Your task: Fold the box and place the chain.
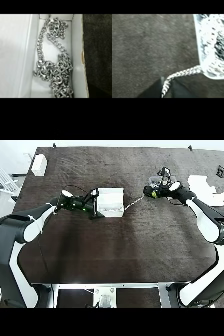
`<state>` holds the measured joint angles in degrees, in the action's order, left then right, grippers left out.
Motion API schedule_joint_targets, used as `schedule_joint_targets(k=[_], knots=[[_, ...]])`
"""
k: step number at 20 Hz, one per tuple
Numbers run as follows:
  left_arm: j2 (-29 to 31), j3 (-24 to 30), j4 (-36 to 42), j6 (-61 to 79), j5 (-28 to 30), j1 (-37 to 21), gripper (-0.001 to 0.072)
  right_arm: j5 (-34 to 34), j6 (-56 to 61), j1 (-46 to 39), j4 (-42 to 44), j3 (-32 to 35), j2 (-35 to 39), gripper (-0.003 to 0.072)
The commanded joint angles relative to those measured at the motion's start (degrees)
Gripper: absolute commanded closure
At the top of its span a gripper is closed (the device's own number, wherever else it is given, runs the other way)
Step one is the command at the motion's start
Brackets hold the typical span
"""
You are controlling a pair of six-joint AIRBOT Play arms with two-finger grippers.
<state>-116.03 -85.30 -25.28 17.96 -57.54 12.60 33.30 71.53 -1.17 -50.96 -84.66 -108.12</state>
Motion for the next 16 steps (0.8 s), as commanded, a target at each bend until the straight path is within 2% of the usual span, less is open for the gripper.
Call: schedule_joint_targets(k=[1, 4, 6, 10, 16], knots=[[-0.02, 0.0, -0.02, 0.02, -0.04, -0.07, 0.0302, 0.9, -5.31, 0.42, 2.93, -0.63, -0.31, 0.0676], [-0.02, 0.0, -0.02, 0.02, -0.09, -0.07, 0.0302, 1.57, -2.56, 0.37, 2.97, -0.63, 1.05, 0.0678], [-0.02, 0.0, -0.02, 0.02, -0.11, -0.07, 0.0302, 1.92, -2.6, 1.03, 2.95, -0.63, 4.81, 0.0678], [-0.02, 0.0, 0.0, 0.02, -0.11, -0.07, 0.0302, 1.09, -3.21, 3.93, 1.57, -0.63, 17.66, 0.0678], [-0.02, 0.0, 0.0, 0.02, -0.15, -0.07, 0.0303, -2.19, -3.15, 11.5, -6.19, -0.63, 36.59, 0.0679]])
